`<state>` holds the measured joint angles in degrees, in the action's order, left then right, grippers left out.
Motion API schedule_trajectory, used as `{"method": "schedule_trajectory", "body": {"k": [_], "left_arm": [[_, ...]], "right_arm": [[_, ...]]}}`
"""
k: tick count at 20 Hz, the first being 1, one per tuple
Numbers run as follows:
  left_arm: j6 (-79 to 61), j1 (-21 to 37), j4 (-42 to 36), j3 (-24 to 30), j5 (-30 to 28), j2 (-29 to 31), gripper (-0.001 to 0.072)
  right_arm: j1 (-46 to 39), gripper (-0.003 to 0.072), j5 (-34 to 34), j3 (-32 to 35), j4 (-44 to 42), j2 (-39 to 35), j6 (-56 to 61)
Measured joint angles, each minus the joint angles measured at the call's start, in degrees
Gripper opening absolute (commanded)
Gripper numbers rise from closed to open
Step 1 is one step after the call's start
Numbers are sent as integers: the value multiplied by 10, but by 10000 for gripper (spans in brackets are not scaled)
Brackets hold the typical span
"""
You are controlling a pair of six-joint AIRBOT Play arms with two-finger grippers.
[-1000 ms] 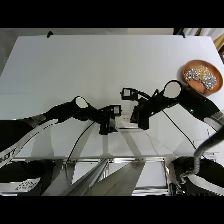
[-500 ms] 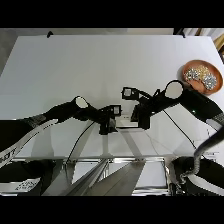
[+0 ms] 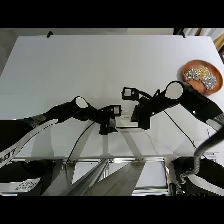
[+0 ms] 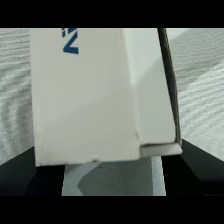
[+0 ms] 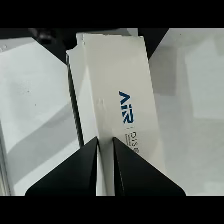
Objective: Fold the box and place the chain.
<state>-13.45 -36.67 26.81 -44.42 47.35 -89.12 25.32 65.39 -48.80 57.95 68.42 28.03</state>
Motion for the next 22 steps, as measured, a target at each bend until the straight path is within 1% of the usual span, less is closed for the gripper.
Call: {"method": "schedule_trajectory", "body": {"k": [7, 12, 16, 17, 18, 19, 22], "left_arm": [[0, 0, 0, 0, 0, 0, 334], [0, 0, 0, 0, 0, 0, 334], [-3, 0, 1, 0, -1, 0, 334], [-3, 0, 1, 0, -1, 0, 334], [-3, 0, 1, 0, -1, 0, 334], [-3, 0, 1, 0, -1, 0, 334], [-1, 0, 1, 0, 0, 0, 334]], "right_arm": [[0, 83, -11, 9, 2, 0, 0], [0, 82, -6, 13, -6, 0, 0], [17, 87, -6, 20, -3, 0, 0], [22, 112, -9, 21, -1, 0, 0], [24, 167, -10, 22, 0, 0, 0], [27, 201, -10, 23, 1, 0, 2], [30, 202, -11, 23, 3, -2, 2]]}}
